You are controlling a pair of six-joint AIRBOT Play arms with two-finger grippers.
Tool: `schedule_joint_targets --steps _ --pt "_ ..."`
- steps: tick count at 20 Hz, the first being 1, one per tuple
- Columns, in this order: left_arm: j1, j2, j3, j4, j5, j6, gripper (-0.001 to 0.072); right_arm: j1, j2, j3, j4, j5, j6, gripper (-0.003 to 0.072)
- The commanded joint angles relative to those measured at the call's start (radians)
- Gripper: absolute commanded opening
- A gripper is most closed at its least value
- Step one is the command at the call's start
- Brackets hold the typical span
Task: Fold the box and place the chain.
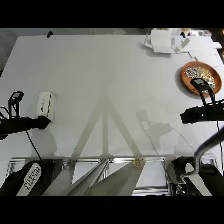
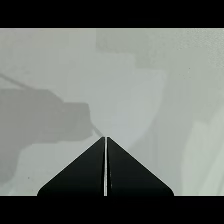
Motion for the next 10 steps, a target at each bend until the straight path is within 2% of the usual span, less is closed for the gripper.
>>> schedule_joint_targets --steps 1,6,10 --pt "0.000 0.016 -0.001 0.015 -0.055 -0.042 0.0697 -0.001 0.001 0.001 0.000 0.000 0.000 0.0020" --pt "-0.006 0.205 -0.001 0.016 -0.080 -0.042 0.0696 -0.001 0.001 0.001 0.000 0.000 0.000 0.0020" --pt "-0.080 0.387 -0.001 0.060 -0.132 -0.041 0.0695 -0.001 0.001 0.001 0.000 0.000 0.000 0.0020"
